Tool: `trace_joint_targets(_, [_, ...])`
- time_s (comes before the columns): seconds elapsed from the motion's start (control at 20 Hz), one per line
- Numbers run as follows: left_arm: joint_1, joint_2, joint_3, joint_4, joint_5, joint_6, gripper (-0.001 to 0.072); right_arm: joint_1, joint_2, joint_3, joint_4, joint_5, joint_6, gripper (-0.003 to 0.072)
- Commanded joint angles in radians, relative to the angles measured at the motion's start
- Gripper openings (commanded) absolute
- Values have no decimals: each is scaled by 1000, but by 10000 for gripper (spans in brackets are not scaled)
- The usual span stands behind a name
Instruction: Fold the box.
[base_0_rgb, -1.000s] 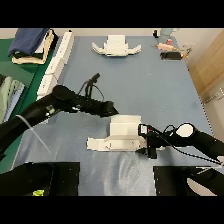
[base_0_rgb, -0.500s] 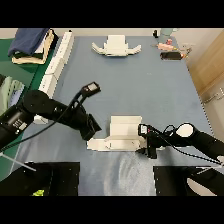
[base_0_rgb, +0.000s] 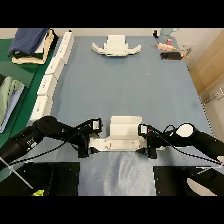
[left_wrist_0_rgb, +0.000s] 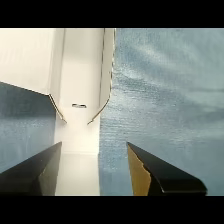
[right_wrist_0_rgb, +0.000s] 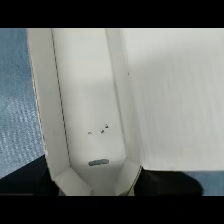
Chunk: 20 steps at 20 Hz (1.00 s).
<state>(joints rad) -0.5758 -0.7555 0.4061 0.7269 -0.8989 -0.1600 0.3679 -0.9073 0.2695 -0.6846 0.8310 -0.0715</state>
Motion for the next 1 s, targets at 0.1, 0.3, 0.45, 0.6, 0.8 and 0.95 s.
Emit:
trace_joint_targets(0.1, [10,-89,-58,-247,163,370,609,0,1,1,0,-2,0,574])
trace_joint_targets(0.3, [8,-151,-58,-278,164,433,608,0,0,1,0,-1,0,573])
trace_joint_targets(0.45, [8,-157,-58,-278,137,432,607,0,0,1,0,-2,0,574])
trace_joint_targets(0.6, [2,-185,-58,-284,141,432,579,0,1,1,0,-1,0,574])
trace_joint_targets(0.8, [-58,-211,-57,-305,186,434,578,0,0,1,0,-2,0,574])
trace_joint_targets(0.95, [-72,-211,-57,-308,220,433,394,0,0,1,0,-2,0,574])
